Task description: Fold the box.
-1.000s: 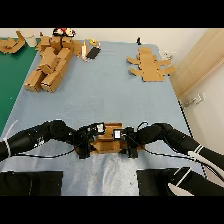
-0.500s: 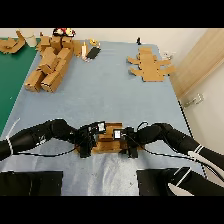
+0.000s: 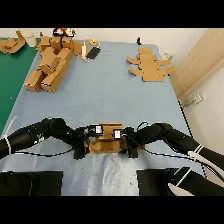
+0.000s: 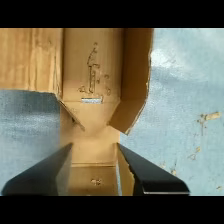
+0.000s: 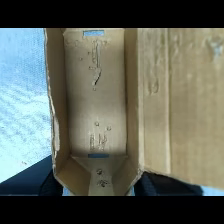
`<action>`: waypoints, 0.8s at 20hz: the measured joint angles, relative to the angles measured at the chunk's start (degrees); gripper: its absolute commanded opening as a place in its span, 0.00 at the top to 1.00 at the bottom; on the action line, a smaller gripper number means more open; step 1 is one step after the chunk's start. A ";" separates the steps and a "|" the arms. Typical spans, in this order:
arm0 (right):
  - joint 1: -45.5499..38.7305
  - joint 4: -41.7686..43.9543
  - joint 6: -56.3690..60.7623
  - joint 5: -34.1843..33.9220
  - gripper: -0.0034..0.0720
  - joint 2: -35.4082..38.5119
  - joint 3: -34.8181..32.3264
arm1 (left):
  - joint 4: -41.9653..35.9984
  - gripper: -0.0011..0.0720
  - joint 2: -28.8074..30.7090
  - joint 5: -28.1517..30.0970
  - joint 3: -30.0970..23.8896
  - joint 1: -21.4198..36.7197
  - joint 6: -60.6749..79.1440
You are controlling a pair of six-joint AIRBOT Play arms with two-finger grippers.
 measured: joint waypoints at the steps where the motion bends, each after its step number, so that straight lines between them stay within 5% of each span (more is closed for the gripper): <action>1: 0.00 -0.02 0.00 0.00 0.27 0.00 0.00 | 0.02 0.37 0.00 0.02 0.17 0.15 0.00; 9: 0.00 0.00 -0.02 0.00 0.27 0.00 0.00 | -4.17 0.38 0.07 -1.66 1.81 -1.18 0.17; 10: 0.00 0.00 -0.02 0.00 0.27 0.00 0.00 | -4.52 0.50 0.07 -1.53 1.88 -1.27 0.22; 11: 0.00 -0.02 -0.02 0.00 0.27 0.00 0.00 | -4.83 0.78 0.07 -1.44 1.90 -1.31 0.26; 12: 0.00 -0.02 0.00 0.00 0.27 0.00 0.00 | -5.27 0.87 0.07 -1.22 1.92 -1.40 0.39; 16: 0.00 0.00 0.00 0.00 0.27 0.00 0.00 | -6.58 0.87 -0.04 -0.39 1.99 -1.46 2.32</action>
